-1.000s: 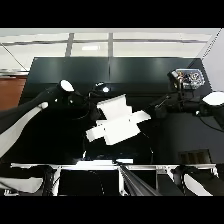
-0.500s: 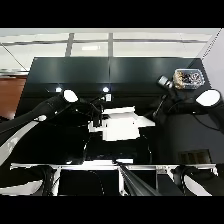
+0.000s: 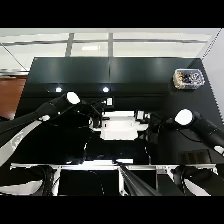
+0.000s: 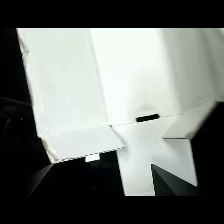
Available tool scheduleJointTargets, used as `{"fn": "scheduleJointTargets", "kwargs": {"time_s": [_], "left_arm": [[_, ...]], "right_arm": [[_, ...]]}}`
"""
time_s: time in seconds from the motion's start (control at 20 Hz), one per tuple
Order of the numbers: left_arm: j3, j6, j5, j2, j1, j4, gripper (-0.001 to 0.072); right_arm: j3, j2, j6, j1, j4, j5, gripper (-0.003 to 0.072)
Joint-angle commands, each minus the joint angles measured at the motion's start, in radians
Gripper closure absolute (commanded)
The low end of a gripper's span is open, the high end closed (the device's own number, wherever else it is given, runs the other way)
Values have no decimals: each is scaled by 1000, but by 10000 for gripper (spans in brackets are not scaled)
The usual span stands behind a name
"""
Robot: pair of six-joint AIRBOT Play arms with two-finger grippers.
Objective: Fold the box and place the chain.
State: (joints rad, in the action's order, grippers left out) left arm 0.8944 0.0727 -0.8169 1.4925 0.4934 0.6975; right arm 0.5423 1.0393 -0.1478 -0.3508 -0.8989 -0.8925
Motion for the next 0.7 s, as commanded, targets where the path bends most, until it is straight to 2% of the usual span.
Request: {"fn": "scheduleJointTargets", "kwargs": {"time_s": [0.0, 0.15, 0.25, 0.5, 0.65], "left_arm": [[0, 3, 5, 2, 1, 9, 682], [0, 3, 5, 2, 1, 9, 682], [0, 3, 5, 2, 1, 9, 682], [0, 3, 5, 2, 1, 9, 682], [0, 3, 5, 1, 1, 9, 682]], "right_arm": [[-27, 15, 42, -52, -7, 39, -30], [-37, 40, 42, -98, 167, 161, -30], [-33, 41, 42, -128, 217, 241, -30], [16, 12, 101, -129, 118, 248, -30], [42, 12, 110, -123, 116, 249, -30]]}}
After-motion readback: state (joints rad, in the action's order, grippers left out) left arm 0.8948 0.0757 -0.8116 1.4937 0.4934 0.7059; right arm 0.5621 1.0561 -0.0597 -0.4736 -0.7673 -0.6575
